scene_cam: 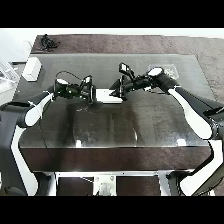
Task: Fold the box and place the chain.
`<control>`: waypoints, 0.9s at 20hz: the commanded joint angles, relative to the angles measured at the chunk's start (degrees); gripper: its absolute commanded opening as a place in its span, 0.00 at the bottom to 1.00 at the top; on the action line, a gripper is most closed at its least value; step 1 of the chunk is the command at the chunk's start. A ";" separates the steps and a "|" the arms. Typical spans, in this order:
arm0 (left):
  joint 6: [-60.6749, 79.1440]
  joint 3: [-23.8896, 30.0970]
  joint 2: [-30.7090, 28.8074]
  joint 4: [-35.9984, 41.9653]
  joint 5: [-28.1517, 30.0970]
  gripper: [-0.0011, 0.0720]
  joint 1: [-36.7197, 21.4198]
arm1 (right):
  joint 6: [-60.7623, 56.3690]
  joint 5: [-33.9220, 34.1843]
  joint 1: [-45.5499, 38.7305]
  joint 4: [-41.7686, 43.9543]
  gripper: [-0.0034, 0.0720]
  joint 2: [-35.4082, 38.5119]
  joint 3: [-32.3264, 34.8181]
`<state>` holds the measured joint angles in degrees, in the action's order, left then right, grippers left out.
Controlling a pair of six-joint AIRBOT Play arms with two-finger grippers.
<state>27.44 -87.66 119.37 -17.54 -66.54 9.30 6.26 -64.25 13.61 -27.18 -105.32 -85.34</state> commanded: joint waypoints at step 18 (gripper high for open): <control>0.02 -0.02 -0.04 -0.02 0.00 0.41 -0.02 | -3.04 -1.27 -0.09 -2.25 0.44 -0.70 -0.74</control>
<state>27.44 -87.66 119.37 -17.54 -66.54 9.32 3.53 -67.16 13.45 -28.82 -105.97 -85.91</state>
